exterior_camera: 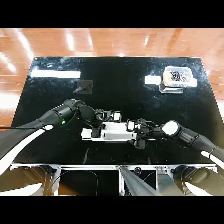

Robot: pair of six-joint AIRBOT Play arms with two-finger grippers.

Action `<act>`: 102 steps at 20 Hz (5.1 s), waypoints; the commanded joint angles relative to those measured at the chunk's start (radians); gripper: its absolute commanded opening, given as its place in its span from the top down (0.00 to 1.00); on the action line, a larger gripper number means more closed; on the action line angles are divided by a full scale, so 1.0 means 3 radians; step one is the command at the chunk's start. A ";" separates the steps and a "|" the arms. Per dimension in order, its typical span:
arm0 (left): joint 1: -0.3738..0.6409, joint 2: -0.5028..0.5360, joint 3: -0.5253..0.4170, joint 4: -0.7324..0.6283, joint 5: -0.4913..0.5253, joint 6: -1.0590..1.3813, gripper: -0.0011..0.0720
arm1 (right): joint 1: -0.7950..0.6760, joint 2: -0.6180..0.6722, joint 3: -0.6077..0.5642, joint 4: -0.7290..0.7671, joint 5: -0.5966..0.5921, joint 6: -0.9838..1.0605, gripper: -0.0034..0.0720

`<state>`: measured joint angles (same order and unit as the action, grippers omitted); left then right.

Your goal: Fold the box and place the chain.

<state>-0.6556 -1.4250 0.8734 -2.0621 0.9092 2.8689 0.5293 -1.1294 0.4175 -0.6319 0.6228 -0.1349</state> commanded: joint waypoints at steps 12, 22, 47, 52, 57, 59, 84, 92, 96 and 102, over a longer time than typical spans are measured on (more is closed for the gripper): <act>0.0001 0.0004 0.0013 0.0017 0.0027 -0.0100 0.95 | 0.0001 -0.0001 -0.0001 -0.0001 -0.0062 0.0004 0.09; 0.0003 0.0197 0.0022 0.0181 0.0042 -0.0417 0.37 | 0.0003 -0.0001 -0.0001 -0.0003 -0.0060 0.0004 0.09; 0.0132 0.1470 -0.0861 -0.1472 -0.0849 -0.1823 0.96 | 0.0003 -0.0001 -0.0001 -0.0003 -0.0061 0.0004 0.09; -0.0075 0.1466 -0.1005 -0.1481 -0.1565 -0.1911 0.96 | 0.0003 -0.0001 -0.0001 -0.0003 -0.0061 0.0004 0.10; -0.0259 0.1446 -0.1012 -0.1479 -0.2028 -0.1911 0.96 | 0.0003 -0.0001 -0.0001 -0.0003 -0.0061 0.0004 0.09; -0.0292 0.1411 -0.1012 -0.1471 -0.2101 -0.1943 0.96 | 0.0003 -0.0001 -0.0001 -0.0003 -0.0060 0.0004 0.09; -0.0207 0.1498 -0.1013 -0.0571 -0.1256 -0.2347 0.96 | 0.0003 -0.0001 0.0000 -0.0243 0.0109 -0.0001 0.10; 0.0111 0.2173 -0.1451 -0.0120 -0.0403 -0.2635 0.96 | 0.0001 -0.0001 0.0009 -0.0380 0.0298 -0.0285 0.10; 0.0107 0.2177 -0.1481 -0.0120 -0.0285 -0.2626 0.96 | 0.0001 -0.0001 0.0010 -0.0418 0.0319 -0.0650 0.10; 0.0108 0.2177 -0.1481 0.0042 -0.0248 -0.2561 0.95 | 0.0001 -0.0001 0.0010 -0.0423 0.0304 -0.0631 0.09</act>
<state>-0.6243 -0.7742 0.4309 -2.0792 0.8196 2.0956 0.5293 -1.1294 0.4198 -0.7555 0.7189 -0.3141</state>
